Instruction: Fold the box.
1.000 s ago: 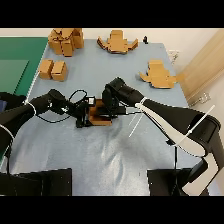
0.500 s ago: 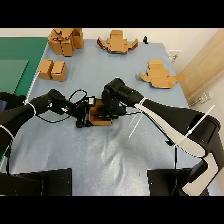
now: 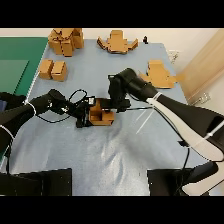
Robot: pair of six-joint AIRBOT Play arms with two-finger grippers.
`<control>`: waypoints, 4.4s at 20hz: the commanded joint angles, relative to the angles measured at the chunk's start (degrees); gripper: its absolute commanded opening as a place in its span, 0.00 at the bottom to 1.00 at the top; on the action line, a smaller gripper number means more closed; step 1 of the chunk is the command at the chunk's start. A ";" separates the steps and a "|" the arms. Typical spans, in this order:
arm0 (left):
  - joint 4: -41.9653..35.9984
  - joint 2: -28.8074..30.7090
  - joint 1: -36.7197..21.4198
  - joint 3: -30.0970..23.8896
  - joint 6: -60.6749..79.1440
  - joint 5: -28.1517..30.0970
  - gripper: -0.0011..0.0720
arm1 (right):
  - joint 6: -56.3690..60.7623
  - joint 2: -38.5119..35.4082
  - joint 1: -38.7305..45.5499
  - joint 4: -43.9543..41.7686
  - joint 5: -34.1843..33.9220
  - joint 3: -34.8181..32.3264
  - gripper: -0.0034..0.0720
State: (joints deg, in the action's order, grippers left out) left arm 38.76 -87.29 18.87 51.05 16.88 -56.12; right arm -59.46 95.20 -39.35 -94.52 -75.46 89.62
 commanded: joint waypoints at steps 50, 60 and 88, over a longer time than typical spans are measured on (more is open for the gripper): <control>0.02 0.04 -0.04 0.00 -0.04 0.11 0.25 | -60.22 -10.95 23.32 -55.58 18.03 -37.07 0.68; 0.00 0.04 0.00 0.00 -0.35 0.04 0.25 | -58.45 -11.17 19.50 -57.37 20.20 -35.80 0.70; -0.02 0.04 0.04 0.00 -0.46 0.07 0.25 | 8.52 -1.18 -1.81 1.53 8.02 -8.87 0.69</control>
State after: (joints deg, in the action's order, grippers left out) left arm 38.74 -87.29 18.87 51.05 16.40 -56.10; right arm -55.16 92.44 -40.25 -96.42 -65.52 79.35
